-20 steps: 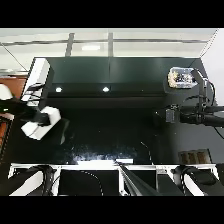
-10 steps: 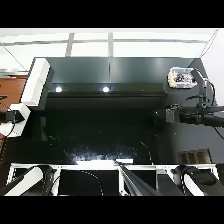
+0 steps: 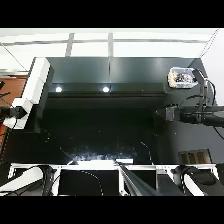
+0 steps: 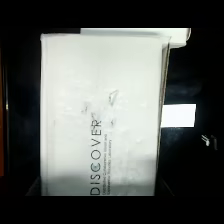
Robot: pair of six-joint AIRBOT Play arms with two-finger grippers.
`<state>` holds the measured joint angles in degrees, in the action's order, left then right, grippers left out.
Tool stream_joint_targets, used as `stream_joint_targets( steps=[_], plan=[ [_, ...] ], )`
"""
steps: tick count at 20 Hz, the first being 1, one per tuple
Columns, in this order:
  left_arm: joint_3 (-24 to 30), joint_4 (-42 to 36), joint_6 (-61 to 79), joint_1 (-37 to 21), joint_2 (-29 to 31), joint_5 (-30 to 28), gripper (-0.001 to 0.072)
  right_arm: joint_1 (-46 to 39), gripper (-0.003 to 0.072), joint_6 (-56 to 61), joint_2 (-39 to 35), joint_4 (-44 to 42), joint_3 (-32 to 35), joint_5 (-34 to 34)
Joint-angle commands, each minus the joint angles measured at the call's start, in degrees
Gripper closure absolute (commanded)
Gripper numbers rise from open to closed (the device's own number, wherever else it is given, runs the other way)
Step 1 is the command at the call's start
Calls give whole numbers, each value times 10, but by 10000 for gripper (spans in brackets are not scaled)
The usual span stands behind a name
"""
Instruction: Fold the box and place the chain.
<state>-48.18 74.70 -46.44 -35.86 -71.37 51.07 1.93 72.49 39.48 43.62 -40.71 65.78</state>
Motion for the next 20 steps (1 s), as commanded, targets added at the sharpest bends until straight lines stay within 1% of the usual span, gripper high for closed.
stream_joint_targets(
  steps=[1,2,3,5,6,8,10,11,13,15,16,17,18,19,20],
  plan=[
    [0,-19,17,9,-18,-16,333,0,683,2,0,5,0,-13],
    [0,-19,17,14,-22,-21,188,0,683,2,0,5,0,-16],
    [0,-17,16,18,-25,-29,-5,0,683,2,0,4,0,-16],
    [-3,0,6,23,-21,-26,-5,0,683,2,0,4,0,-14],
    [-9,7,-9,22,-16,-12,-5,0,683,2,0,4,0,-14],
    [-34,9,-45,24,-1,37,-5,0,683,2,0,7,0,-35],
    [-68,21,-51,34,20,106,-5,0,683,2,0,11,-1,-69],
    [-87,35,-67,39,32,141,-5,0,683,1,0,17,-6,-71],
    [-117,47,-146,47,59,183,-5,0,683,2,0,58,-30,-50],
    [-136,39,-240,59,88,204,7,0,683,2,0,128,-69,-11],
    [-136,38,-293,66,102,212,106,0,683,2,-1,161,-91,11],
    [-136,38,-338,76,115,225,400,0,683,5,-1,183,-109,30],
    [-135,23,-342,89,124,243,685,0,683,17,-4,200,-123,41],
    [-129,-8,-327,108,136,248,685,0,683,26,-14,204,-125,37],
    [-112,-40,-312,133,155,237,685,0,683,30,-26,205,-125,31]
  ],
)
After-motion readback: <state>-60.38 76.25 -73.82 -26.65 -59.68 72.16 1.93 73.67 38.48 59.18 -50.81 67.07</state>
